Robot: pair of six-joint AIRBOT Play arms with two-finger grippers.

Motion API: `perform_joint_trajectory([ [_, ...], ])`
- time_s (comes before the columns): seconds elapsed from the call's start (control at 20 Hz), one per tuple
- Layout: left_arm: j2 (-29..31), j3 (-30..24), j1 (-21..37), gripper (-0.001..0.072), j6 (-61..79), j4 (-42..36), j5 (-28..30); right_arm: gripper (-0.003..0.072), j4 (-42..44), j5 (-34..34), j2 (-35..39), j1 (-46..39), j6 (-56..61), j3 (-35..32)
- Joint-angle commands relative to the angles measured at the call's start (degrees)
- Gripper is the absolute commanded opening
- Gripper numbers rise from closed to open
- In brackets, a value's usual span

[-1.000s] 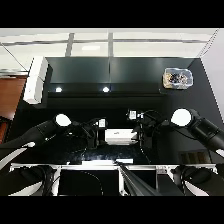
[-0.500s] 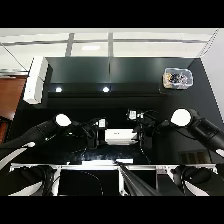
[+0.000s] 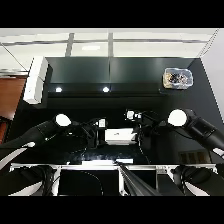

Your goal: Fold the box and place the chain.

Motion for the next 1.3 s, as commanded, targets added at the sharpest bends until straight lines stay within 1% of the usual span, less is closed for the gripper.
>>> perform_joint_trajectory([
  [0.0,-0.02,0.04,-0.02,0.0237,0.02,0.0,0.02,0.034,-4.59,6.03,1.79,-0.76,10.14,2.75],
  [0.1,-0.02,0.04,-0.02,0.0237,0.04,0.0,0.02,0.034,-4.63,8.96,4.85,-3.15,14.73,4.48],
  [0.25,-0.02,0.04,-0.02,0.0237,0.02,0.0,0.02,0.0338,-4.55,11.61,9.57,-7.76,24.79,4.46],
  [0.3,-0.02,0.04,-0.02,0.0237,0.02,0.0,0.02,0.0286,-4.24,12.96,10.27,-9.16,28.15,4.04],
  [0.4,-0.02,0.04,-0.02,0.0237,0.02,0.0,0.02,0.0052,-1.11,14.45,10.49,-11.04,33.11,1.11],
  [0.45,-0.02,0.04,-0.02,0.0237,0.04,0.0,0.02,0.0018,3.67,12.96,10.49,-11.23,35.04,-1.6],
  [0.5,-0.02,0.04,-0.02,0.0237,0.02,0.0,0.02,0.0018,10.75,10.32,10.49,-11.04,35.74,-4.39],
  [0.6,-0.02,0.04,-0.02,0.0237,0.02,0.0,0.02,0.0017,27.69,2.71,9.68,-9.66,35.67,-9.01],
  [0.65,-0.02,0.04,-0.02,0.0237,0.04,0.0,0.02,0.0017,31.41,-0.04,8.61,-8.57,35.65,-9.44],
  [0.7,-0.02,0.04,-0.02,0.0237,0.02,0.0,0.02,0.0017,33.29,-2.49,7.02,-7.26,35.63,-9.42],
  [0.8,-0.02,0.04,-0.02,0.0237,0.02,0.0,0.02,0.0017,33.44,-4.94,3.1,-5.4,35.6,-9.42],
  [0.9,-0.02,0.04,-0.02,0.0237,0.04,0.0,0.02,0.0018,32.87,-5.55,-1.64,-5.05,35.47,-9.42],
  [1.05,-0.02,0.04,-0.02,0.0237,0.02,0.0,0.02,0.0017,30.29,-7.82,-7.28,-5.05,35.39,-9.42],
  [1.15,-0.02,0.04,-0.02,0.0238,0.02,-0.02,0.04,0.0017,29.59,-7.93,-9.66,-5.05,35.39,-9.42],
  [1.25,-0.02,0.04,-0.02,0.0238,0.02,-0.02,0.02,0.0018,29.14,-7.85,-9.88,-5.05,34.75,-9.42],
])
